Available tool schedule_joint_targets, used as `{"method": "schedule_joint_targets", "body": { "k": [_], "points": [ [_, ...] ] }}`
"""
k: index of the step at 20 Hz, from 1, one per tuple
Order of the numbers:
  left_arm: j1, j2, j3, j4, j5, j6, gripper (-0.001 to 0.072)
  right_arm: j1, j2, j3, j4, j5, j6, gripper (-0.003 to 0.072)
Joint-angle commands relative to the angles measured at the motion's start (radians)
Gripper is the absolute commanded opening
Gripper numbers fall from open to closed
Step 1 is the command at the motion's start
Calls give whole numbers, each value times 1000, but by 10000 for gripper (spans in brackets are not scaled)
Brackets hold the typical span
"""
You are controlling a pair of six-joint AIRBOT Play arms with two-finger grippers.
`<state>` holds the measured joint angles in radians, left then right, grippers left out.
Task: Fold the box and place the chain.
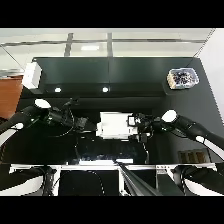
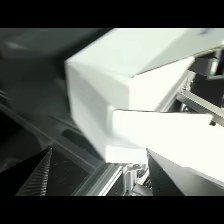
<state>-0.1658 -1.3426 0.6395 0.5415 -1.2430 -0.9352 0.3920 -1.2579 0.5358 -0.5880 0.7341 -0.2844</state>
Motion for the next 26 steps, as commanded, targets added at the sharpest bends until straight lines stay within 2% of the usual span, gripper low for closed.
{"method": "schedule_joint_targets", "body": {
  "k": [1,3,8,10,13,17,22,26],
  "points": [
    [-54,0,44,-2,-16,-31,711,1,0,0,0,0,0,224],
    [-87,0,77,26,4,-151,678,1,0,0,0,0,0,224],
    [-182,19,150,157,50,-398,677,1,0,0,0,0,0,224],
    [-221,26,169,206,69,-461,551,1,0,0,0,0,0,224],
    [-265,26,192,245,80,-520,550,1,0,0,0,0,0,224],
    [-335,26,234,283,151,-595,550,1,0,0,0,0,0,223],
    [-425,26,281,525,167,-819,547,1,0,0,0,0,0,224],
    [-481,14,283,578,229,-908,547,1,0,0,0,0,0,223]
  ]
}}
